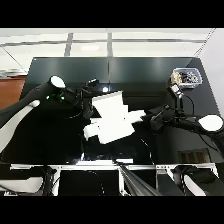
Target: Fold the box and place the chain.
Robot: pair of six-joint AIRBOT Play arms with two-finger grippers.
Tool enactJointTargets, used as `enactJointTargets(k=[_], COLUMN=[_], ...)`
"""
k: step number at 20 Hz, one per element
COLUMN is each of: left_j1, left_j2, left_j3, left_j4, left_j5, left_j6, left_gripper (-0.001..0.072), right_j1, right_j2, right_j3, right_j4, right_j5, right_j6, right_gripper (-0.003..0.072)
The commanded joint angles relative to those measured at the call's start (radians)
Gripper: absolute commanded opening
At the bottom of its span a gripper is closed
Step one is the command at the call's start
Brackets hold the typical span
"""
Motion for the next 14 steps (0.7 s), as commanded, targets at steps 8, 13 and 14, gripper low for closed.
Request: enactJointTargets(k=[8, 13, 14], left_j1=[-0.134, -0.133, -0.132], left_j2=[0.095, 0.035, 0.031], left_j3=[-0.137, -0.137, -0.137], left_j4=[0.041, 0.04, 0.04], left_j5=[0.272, 0.274, 0.274], left_j6=[0.531, 0.53, 0.53], left_gripper=[0.0025, 0.0025, 0.0025], right_j1=[0.192, 0.323, 0.334], right_j2=[-0.053, -0.15, -0.178], right_j3=[0.014, 0.011, 0.011], right_j4=[-0.208, -0.212, -0.212], right_j5=[0.013, -0.012, -0.019], right_j6=[-0.42, -0.494, -0.512], right_gripper=[0.0645, 0.0645, 0.0645])
